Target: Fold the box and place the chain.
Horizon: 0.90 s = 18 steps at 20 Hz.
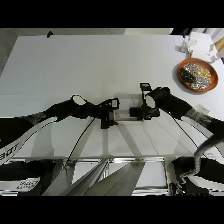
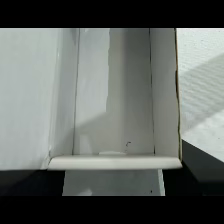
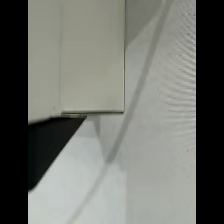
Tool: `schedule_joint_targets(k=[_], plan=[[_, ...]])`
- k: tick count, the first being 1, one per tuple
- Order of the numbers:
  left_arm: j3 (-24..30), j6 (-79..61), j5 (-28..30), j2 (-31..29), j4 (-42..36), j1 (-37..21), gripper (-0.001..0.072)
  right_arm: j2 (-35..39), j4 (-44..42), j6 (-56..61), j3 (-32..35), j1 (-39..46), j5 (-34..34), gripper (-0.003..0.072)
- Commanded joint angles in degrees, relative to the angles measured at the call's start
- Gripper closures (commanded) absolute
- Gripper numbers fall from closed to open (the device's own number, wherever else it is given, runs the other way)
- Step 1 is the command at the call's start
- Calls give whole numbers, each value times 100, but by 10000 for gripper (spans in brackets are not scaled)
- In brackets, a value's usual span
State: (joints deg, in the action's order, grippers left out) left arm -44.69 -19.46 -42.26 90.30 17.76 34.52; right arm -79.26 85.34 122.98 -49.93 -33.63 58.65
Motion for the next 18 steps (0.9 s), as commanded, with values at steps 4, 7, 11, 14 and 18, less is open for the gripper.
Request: schedule_joint_targets(k=[4, 7, 11, 14, 18], plan=[[-2, -4, 2, -4, 2, -2, 571, -2, 144, 28, -4, 0, -15, 618], [-2, -2, 2, -4, 2, -2, 571, -2, 144, 24, -4, 0, -13, 672], [-2, -4, 2, -4, 2, -2, 571, 81, 151, -280, -4, 2, -59, 496], [-2, -2, 2, -4, 4, -2, 571, 404, 601, -1097, -7, 20, 214, 484], [-2, -4, 2, -4, 4, -2, 571, 1012, 1058, -2046, -153, 264, 1401, 314]])
